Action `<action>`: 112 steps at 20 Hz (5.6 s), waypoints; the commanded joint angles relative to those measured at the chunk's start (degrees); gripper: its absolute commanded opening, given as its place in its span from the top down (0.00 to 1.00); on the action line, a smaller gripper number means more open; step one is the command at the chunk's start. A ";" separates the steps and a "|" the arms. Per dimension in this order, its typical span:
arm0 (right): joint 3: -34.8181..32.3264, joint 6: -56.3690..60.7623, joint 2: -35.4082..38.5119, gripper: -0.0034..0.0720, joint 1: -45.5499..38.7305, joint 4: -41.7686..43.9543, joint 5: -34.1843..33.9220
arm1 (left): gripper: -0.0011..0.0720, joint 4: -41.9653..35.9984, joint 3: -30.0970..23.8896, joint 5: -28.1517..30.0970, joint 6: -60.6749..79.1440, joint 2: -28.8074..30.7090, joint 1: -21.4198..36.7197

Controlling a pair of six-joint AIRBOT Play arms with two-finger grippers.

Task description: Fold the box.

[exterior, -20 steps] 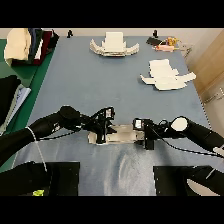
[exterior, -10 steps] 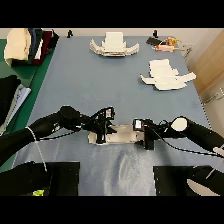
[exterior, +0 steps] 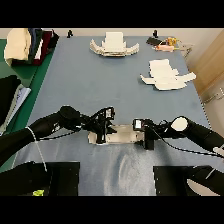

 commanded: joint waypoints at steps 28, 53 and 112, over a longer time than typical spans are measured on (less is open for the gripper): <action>0.04 -1.01 -1.38 0.29 0.07 0.15 0.55 | 0.96 0.02 -0.02 0.02 0.02 -0.02 -0.02; 0.04 -1.01 -1.38 0.29 0.07 0.15 0.55 | 0.96 23.96 0.00 -17.03 -86.42 25.16 -0.87; 0.04 -1.01 -1.38 0.29 0.07 0.15 0.55 | 0.04 22.08 -2.73 -4.46 -26.80 10.60 3.48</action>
